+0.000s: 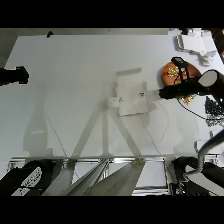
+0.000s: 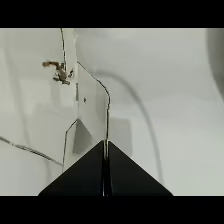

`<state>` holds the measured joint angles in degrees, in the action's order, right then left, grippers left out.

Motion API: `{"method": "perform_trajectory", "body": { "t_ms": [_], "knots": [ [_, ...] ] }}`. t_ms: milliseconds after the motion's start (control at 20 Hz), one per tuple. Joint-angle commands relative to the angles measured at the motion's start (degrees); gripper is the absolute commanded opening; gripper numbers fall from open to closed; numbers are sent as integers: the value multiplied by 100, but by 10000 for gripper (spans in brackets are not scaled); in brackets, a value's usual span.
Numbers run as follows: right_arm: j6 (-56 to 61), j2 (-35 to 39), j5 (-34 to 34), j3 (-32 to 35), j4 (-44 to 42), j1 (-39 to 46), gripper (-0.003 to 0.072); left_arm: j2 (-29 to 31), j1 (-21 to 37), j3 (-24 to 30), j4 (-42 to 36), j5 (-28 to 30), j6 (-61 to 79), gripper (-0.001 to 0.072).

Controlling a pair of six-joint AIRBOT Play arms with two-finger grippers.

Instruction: Fold the box and place the chain.

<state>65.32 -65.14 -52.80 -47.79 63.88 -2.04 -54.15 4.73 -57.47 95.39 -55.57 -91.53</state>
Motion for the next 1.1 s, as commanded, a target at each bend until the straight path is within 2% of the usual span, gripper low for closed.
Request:
{"method": "perform_trajectory", "body": {
  "t_ms": [0, 200, 350, 450, 950, 1050],
  "knots": [
    [-140, 892, 1574, 1095, -870, -610, 6, 4, 0, -4, -2, 2, 0, 692],
    [-448, 1097, 2955, 2288, -1945, -1593, 6, 4, 0, -4, -2, 2, 2, 692],
    [-428, 1095, 3976, 2608, -2212, -2717, 6, 4, 0, -4, 0, 2, 0, 692],
    [-369, 1082, 4341, 2610, -2212, -3163, 6, 4, 0, -4, -2, 2, 2, 692],
    [-369, 750, 4485, 2618, -2205, -3224, 8, 4, -2, -4, -153, 125, 0, 692],
    [-369, 750, 4452, 2618, -2205, -3222, 8, 2, -11, -4, -291, 297, 0, 691]
  ]
}}
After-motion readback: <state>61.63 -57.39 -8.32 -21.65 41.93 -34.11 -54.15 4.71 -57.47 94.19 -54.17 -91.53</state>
